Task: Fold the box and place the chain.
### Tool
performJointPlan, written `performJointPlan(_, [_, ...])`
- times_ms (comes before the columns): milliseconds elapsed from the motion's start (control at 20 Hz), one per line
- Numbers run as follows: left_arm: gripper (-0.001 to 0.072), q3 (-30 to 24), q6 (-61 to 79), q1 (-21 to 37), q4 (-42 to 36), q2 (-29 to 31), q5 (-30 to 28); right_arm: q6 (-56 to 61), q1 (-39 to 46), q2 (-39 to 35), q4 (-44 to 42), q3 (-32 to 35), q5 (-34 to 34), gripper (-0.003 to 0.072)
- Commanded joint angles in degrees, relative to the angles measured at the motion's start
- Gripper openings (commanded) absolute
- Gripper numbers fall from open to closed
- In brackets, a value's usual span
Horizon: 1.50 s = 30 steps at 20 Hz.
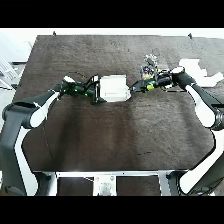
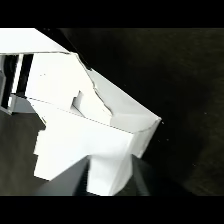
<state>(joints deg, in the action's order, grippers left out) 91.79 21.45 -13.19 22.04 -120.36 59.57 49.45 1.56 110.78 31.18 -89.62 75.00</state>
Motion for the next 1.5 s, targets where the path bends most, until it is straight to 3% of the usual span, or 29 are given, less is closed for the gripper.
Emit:
performJointPlan(0, [0.0471,0.02,0.0,0.02,0.0,-0.02,0.0,0.02,-1.16,-0.04,-0.68,0.02,0.09,0.0425])
performJointPlan(450, [0.0471,0.02,0.02,0.02,0.0,0.0,0.02,0.02,-2.21,-0.04,-0.57,-0.04,1.11,0.0451])
performJointPlan(750, [0.0471,0.02,0.0,0.02,-0.02,0.0,0.04,0.02,-3.08,-0.04,-0.04,-0.33,-0.72,0.0417])
performJointPlan(1150, [0.0471,0.02,0.0,0.02,-0.02,0.0,0.02,6.08,-7.04,-0.04,13.46,-5.03,-3.02,0.0417])
performJointPlan(1450, [0.0471,0.02,0.0,0.02,-0.04,0.0,0.04,12.04,-8.9,-0.04,17.38,-6.93,-5.55,0.0417])
